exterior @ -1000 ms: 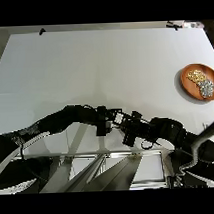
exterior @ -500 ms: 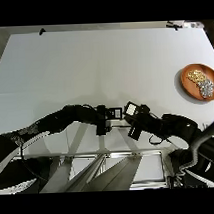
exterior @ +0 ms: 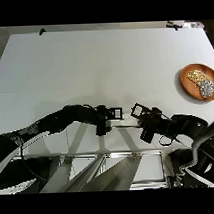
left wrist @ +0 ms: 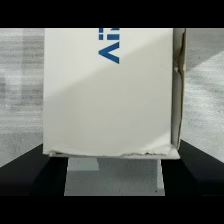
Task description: Fold the box and place the chain.
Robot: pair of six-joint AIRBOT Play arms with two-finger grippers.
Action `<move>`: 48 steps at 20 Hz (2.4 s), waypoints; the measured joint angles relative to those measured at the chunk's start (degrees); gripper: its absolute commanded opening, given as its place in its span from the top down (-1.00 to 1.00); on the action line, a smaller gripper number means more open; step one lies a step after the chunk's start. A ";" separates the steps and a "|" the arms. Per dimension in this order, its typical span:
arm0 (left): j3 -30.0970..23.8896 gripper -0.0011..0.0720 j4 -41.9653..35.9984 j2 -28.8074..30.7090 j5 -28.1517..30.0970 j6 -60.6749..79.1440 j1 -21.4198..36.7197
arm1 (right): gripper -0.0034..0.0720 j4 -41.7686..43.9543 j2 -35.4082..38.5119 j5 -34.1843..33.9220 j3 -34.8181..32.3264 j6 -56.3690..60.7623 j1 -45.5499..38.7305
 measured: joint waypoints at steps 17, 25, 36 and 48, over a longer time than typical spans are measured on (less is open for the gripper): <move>0.00 0.21 0.04 0.00 0.24 -0.15 0.00 | 0.90 -2.51 0.85 1.46 -0.37 1.97 -0.24; 0.00 0.21 0.07 0.00 0.15 0.00 0.00 | 0.90 -3.26 6.12 0.59 5.90 13.60 -0.24; 0.00 0.25 0.00 0.00 0.07 0.02 0.00 | 0.90 -14.53 7.23 19.58 6.80 36.39 -0.24; 0.00 0.87 0.33 7.96 -11.34 -20.24 9.35 | 0.90 -15.41 7.23 25.29 6.80 42.03 -0.24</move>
